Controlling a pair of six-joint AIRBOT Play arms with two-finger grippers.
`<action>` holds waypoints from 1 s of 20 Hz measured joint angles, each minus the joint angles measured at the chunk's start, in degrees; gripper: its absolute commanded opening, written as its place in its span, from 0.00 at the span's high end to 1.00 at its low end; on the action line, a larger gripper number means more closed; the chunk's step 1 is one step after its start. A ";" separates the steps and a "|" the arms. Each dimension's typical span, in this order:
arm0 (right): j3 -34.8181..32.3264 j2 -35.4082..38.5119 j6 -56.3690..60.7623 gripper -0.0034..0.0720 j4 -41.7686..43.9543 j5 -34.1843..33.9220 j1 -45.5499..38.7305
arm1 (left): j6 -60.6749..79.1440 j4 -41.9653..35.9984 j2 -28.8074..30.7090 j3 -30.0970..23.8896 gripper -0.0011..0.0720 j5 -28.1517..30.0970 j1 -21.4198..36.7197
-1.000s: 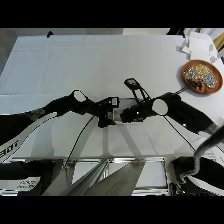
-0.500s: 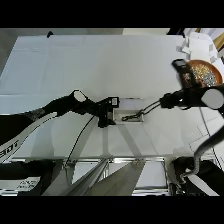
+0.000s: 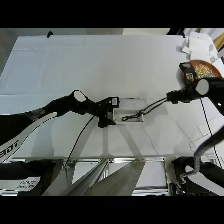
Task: Fold the box and place the chain.
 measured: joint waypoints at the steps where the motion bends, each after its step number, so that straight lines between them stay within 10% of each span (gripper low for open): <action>1: 0.02 -1.64 0.04 0.55 -0.31 -0.96 -0.13 | 0.00 0.00 0.00 0.00 0.56 -0.02 0.00; 13: 0.04 -11.13 1.70 0.57 0.68 -8.79 -0.39 | 0.00 0.00 0.00 0.00 0.56 0.00 0.00; 18: 0.07 -11.74 1.86 0.68 0.85 -9.29 -0.39 | 0.02 0.00 0.00 0.00 0.56 0.00 0.00; 20: 0.11 -11.85 1.88 0.88 0.85 -9.62 -0.39 | 0.00 0.00 0.00 0.00 0.56 0.00 0.00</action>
